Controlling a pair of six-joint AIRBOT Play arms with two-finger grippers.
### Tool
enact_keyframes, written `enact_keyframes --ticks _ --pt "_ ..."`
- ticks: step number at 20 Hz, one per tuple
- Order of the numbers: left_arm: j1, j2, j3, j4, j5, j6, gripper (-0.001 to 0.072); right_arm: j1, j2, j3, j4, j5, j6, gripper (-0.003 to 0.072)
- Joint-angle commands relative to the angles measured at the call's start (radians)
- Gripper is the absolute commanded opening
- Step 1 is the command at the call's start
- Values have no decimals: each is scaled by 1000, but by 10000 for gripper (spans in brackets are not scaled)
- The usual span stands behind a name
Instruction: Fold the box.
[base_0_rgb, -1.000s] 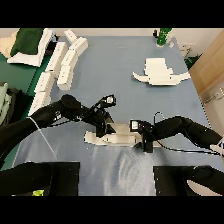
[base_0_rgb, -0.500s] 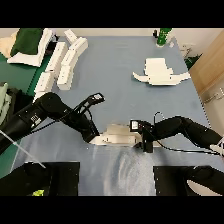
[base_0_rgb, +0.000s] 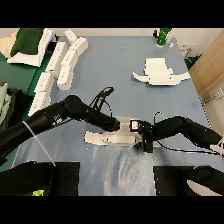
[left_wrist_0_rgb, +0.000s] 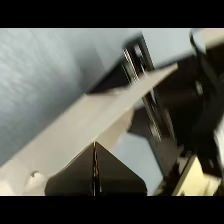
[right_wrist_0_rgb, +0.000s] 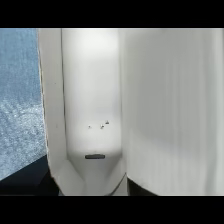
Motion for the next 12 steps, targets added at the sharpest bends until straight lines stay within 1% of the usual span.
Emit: enact_keyframes --ticks 1,3,5,7,9,12 --pt "63 -52 17 -10 90 -139 17 1 0 1 0 0 0 509" --pt "89 -65 10 45 69 -227 16 1 0 1 0 0 0 509" --pt "88 -93 1 103 49 -290 17 1 0 1 0 0 0 509" --pt "80 -148 -8 95 14 -294 17 1 0 1 0 0 0 509" --pt "67 -193 -9 93 3 -286 17 1 0 1 0 0 0 509" --pt "70 -200 -9 98 15 -260 17 1 0 1 0 0 0 509"
